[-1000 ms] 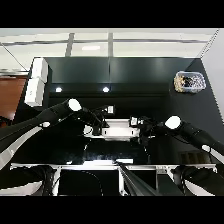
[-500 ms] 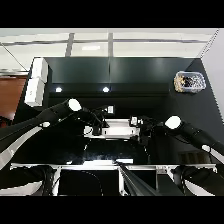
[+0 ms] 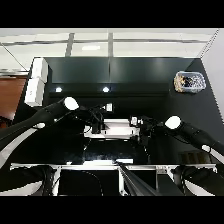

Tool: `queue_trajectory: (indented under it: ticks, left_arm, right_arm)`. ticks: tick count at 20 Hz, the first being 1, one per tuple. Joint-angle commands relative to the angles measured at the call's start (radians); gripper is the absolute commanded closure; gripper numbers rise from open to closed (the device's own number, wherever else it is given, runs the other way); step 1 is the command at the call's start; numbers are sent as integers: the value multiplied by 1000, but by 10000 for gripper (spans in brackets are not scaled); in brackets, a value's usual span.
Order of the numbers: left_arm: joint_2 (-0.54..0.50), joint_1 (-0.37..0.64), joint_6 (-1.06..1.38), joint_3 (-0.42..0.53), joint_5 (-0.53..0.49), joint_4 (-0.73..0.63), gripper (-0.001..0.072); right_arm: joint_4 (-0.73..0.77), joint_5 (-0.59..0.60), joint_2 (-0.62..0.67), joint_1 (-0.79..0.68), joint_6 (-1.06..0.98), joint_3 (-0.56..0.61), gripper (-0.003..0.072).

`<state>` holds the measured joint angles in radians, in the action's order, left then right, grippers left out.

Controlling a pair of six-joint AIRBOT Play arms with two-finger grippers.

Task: Fold the box and place the chain.

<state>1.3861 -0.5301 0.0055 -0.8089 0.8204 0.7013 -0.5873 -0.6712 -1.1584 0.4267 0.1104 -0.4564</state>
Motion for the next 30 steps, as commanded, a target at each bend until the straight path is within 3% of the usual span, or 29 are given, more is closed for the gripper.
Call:
queue_trajectory:
  ticks: [1, 5, 8, 10, 13, 17, 19, 22, 24, 28, 30]
  left_arm:
    - [-80, 24, -113, -1, 26, 32, 129]
    - [-208, 48, -314, -1, 165, 199, 158]
    - [-265, 48, -515, -1, 296, 282, 428]
    - [-257, 44, -535, 5, 370, 215, 682]
    - [-246, 13, -537, 61, 296, -19, 685]
    - [-242, -6, -536, 122, -47, -243, 684]
    - [-223, -6, -536, 126, -225, -279, 684]
    - [-181, -6, -531, 125, -391, -259, 684]
    - [-136, -6, -531, 116, -403, -198, 684]
    - [-23, -6, -533, 71, -198, -158, 684]
    - [14, -6, -532, 54, -143, -158, 684]
  right_arm:
    - [0, 3, 0, -1, -1, 1, 264]
    - [0, 10, 0, -1, -1, 1, 264]
    - [16, 33, 0, 0, 14, 1, 264]
    - [14, 32, 0, 0, 29, 1, 264]
    - [15, 32, 0, 0, 29, 1, 264]
    - [15, 29, 0, 0, 28, 1, 264]
    - [15, 28, 0, 0, 28, 1, 264]
    - [15, 29, 0, 0, 28, 1, 264]
    - [15, 29, 0, 0, 28, 1, 264]
    - [15, 29, 0, 0, 28, 1, 264]
    - [15, 29, 0, 0, 28, 1, 264]
